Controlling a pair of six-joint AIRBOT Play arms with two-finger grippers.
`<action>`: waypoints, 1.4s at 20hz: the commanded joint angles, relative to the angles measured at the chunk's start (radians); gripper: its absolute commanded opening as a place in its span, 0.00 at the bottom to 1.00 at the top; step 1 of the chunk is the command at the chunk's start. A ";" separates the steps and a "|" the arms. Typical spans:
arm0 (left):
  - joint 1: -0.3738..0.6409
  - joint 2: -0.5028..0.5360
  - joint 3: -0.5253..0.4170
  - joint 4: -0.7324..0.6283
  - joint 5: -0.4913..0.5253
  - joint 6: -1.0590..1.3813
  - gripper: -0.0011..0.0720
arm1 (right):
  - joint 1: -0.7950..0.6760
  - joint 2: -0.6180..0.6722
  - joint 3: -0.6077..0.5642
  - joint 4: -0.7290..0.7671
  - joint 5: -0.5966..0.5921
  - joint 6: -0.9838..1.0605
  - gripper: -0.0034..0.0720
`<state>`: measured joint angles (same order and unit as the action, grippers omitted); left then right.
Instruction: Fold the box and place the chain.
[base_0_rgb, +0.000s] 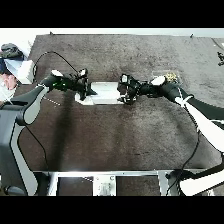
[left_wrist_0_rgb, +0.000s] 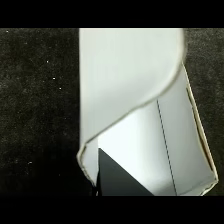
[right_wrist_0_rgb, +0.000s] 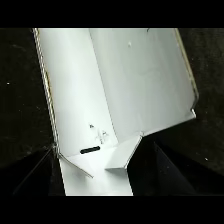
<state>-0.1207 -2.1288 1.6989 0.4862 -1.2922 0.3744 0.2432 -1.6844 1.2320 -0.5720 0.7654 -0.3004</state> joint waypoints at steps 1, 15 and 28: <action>0.000 -0.001 0.000 0.000 0.000 0.000 0.03 | -0.022 -0.064 0.087 -0.060 0.124 0.080 0.97; 0.000 -0.001 0.000 0.000 0.000 0.000 0.03 | -0.029 -0.282 0.351 -0.060 0.336 0.114 0.96; 0.000 -0.001 0.000 0.000 0.000 0.000 0.03 | -0.029 -0.375 0.412 0.017 0.386 0.060 0.93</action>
<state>-0.1207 -2.1292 1.6989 0.4858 -1.2922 0.3744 0.2134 -2.0529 1.6409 -0.5804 1.1488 -0.2256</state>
